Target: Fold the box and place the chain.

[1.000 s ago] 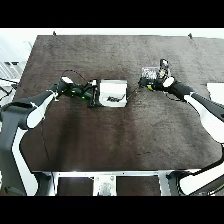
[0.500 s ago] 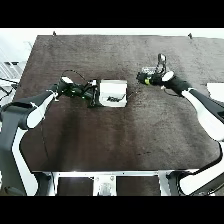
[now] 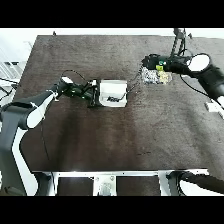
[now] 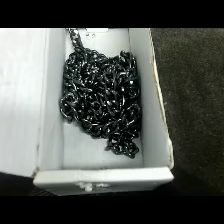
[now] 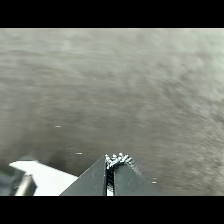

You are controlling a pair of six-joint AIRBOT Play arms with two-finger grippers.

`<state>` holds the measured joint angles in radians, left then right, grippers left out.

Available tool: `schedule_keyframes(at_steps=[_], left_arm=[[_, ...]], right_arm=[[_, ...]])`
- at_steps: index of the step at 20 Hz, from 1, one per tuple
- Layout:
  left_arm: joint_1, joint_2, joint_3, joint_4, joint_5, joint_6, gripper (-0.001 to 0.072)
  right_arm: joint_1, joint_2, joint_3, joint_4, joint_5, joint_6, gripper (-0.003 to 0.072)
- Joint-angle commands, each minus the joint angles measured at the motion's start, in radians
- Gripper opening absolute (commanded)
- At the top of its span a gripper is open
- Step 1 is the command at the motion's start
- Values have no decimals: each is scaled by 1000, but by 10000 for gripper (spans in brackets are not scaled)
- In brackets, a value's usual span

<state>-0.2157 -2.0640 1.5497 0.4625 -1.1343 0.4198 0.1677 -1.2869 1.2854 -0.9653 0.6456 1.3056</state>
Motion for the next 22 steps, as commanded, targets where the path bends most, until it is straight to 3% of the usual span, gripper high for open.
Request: schedule_keyframes(at_steps=[1,7,15,22], left_arm=[[-1,0,0,0,0,0,277],[-1,0,0,0,0,0,277],[-1,0,0,0,0,0,276],[-1,0,0,0,0,0,277]], right_arm=[[60,100,-12,-16,41,-2,15],[195,114,-27,-15,63,-2,15],[230,71,-190,23,-126,-2,14],[254,-63,-208,34,-201,-9,13]])
